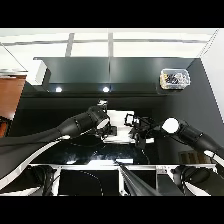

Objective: Fold the box and place the chain.

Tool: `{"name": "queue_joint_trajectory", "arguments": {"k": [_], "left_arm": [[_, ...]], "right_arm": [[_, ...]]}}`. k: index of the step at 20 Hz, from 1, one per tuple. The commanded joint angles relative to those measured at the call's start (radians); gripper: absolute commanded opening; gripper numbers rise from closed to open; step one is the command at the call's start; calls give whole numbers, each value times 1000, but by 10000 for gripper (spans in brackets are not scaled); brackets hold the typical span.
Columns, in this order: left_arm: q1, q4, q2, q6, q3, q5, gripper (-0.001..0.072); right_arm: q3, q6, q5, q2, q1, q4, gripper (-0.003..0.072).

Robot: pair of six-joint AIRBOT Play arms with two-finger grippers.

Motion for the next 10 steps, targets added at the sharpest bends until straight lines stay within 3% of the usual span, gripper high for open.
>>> {"name": "queue_joint_trajectory", "arguments": {"k": [1,2,3,4,5,6,7,8,9,10], "left_arm": [[0,0,0,1,1,0,26],[0,0,0,1,1,0,26],[0,0,0,1,1,0,26],[0,0,0,1,1,0,27],[0,0,0,1,1,0,27],[0,0,-1,1,1,0,26],[0,0,-1,1,1,0,27],[0,0,-1,1,1,0,26],[0,0,-1,1,1,0,26],[0,0,-1,1,1,0,26]], "right_arm": [[0,6,-6,-1,2,6,129],[0,8,-5,-1,2,8,131],[0,21,-7,-1,2,21,190],[0,40,-15,-1,2,35,457],[0,39,-19,-1,2,37,491],[0,39,-18,-1,2,34,411],[0,40,-13,-1,1,34,228],[0,40,-14,-1,2,36,214],[0,40,-14,-1,2,43,251],[0,40,-16,0,2,47,381]]}}
